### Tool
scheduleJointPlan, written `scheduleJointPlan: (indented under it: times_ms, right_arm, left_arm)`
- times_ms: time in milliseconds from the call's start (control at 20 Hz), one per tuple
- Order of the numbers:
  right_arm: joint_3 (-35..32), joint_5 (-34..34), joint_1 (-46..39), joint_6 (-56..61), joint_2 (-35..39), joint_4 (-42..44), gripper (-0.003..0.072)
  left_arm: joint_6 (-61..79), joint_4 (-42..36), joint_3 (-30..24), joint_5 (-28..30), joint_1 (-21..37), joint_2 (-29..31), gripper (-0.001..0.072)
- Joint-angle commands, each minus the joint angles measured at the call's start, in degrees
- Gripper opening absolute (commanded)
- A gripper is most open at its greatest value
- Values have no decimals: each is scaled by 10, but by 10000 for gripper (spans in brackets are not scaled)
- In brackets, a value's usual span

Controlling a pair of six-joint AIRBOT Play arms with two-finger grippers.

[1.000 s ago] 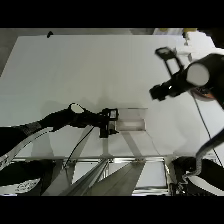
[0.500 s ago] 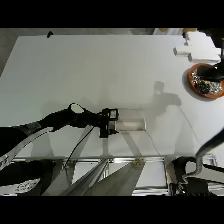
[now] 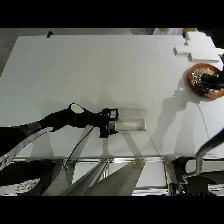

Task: Fold the box and place the chain.

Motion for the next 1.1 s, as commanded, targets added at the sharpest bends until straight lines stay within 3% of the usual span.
scheduleJointPlan:
  times_ms: [0, 700, 750, 800, 1050]
  right_arm:
    - [1, -34, -5, 1, -20, 13, 178]
    - [0, -53, -5, 31, -41, 6, 156]
    - [0, -52, -5, 31, -41, 6, 133]
    - [0, -50, -5, 30, -41, 6, 15]
    - [0, -43, -5, 30, -41, 6, 19]
  left_arm:
    - [0, 0, 0, 0, 0, 0, 220]
    - [0, 0, 0, 0, 0, 0, 220]
    - [0, 0, 0, 0, 0, 0, 220]
    - [0, 0, 0, 0, 0, 0, 220]
    - [0, 0, 0, 0, 0, 0, 220]
